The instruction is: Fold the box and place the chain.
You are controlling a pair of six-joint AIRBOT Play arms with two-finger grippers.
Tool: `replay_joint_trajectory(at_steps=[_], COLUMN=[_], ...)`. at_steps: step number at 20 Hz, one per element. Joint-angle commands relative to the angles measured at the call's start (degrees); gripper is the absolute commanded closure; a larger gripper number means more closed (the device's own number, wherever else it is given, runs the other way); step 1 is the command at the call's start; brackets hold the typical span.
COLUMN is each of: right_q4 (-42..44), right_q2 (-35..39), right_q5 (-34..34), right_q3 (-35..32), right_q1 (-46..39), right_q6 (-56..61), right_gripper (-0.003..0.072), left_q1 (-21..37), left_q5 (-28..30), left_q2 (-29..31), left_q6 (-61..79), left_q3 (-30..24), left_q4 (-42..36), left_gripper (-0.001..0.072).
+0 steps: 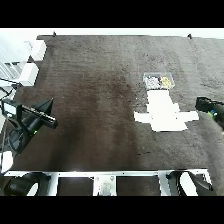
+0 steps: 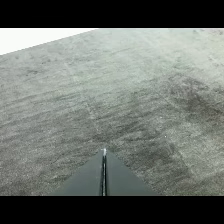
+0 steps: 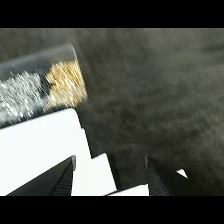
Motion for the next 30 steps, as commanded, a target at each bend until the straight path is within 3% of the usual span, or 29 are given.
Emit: replay_joint_trajectory(at_steps=[1,4,8,14,19,30], right_q4=[-3.54,-4.35,-12.92,-16.68,-16.41,-16.17], right_q2=[-13.42,-23.8,-40.65,-54.73,-60.35,-63.91], right_q5=[25.14,34.8,50.97,55.41,60.59,61.33], right_q3=[14.58,26.73,43.32,56.04,58.38,56.24], right_q1=[-13.29,-17.64,-16.35,-15.74,-14.05,-11.93], right_q6=[0.13,0.13,0.57,0.2,-3.43,-4.46], right_gripper=[0.0182,0.0199,0.0208,0.0207,0.0208,0.0209], left_q1=[0.0,0.0,0.0,0.0,0.0,0.0], left_q5=[0.0,0.0,0.0,0.02,0.02,0.02], left_q2=[0.02,0.02,0.02,0.02,0.02,0.02], left_q6=[0.02,0.02,0.02,0.02,0.02,0.02], left_q3=[0.0,0.0,0.0,0.0,0.0,0.0], left_q4=[0.02,0.02,0.02,0.02,0.02,0.02], left_gripper=[0.0688,0.0688,0.0688,0.0688,0.0687,0.0687])
